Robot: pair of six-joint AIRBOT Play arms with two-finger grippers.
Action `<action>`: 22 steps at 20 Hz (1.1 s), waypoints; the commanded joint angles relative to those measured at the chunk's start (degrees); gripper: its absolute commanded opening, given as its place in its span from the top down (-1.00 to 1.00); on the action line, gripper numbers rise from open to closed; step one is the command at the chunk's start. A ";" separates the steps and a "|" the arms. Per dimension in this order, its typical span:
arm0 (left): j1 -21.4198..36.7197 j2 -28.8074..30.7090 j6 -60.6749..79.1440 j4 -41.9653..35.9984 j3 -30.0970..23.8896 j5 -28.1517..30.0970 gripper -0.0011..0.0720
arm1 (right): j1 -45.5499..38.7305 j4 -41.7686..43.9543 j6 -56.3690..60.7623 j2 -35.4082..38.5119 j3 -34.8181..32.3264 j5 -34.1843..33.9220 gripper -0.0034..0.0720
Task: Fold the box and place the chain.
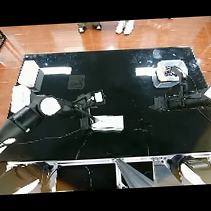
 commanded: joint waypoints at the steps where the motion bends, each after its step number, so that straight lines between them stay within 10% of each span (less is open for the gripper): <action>1: -0.70 -2.05 8.61 -6.05 -0.22 0.44 -0.77 | -0.09 -0.50 0.15 0.04 -0.02 -0.24 0.86; 22: -2.19 -6.03 11.61 -6.97 -0.66 2.38 -0.77 | -0.09 -0.50 0.15 0.02 -0.13 -1.92 0.86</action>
